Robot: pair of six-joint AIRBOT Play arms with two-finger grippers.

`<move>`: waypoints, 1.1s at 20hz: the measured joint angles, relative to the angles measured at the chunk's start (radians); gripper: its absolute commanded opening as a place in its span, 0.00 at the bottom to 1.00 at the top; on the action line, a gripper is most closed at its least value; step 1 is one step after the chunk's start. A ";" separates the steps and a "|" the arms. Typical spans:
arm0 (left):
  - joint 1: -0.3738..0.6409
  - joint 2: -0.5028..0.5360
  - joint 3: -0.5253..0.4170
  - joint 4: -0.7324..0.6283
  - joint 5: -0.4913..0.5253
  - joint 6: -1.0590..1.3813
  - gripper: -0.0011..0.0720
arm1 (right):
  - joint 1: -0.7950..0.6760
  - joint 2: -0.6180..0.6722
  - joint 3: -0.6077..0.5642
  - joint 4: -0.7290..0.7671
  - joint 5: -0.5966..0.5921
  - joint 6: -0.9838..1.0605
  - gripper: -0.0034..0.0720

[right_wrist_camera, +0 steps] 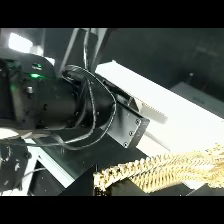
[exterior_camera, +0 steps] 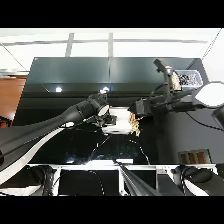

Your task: Fold the box and place the chain.

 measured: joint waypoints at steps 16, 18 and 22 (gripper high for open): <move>0.000 0.000 0.000 0.000 -0.001 0.000 0.06 | -0.269 -0.037 -0.031 -0.032 0.082 -0.209 0.48; 0.000 0.000 0.000 0.000 -0.002 0.000 0.06 | -0.348 0.016 -0.088 -0.062 0.078 -0.286 0.48; 0.000 0.000 0.000 0.000 -0.003 0.000 0.06 | -0.386 0.066 -0.314 -0.039 -0.094 -0.537 1.00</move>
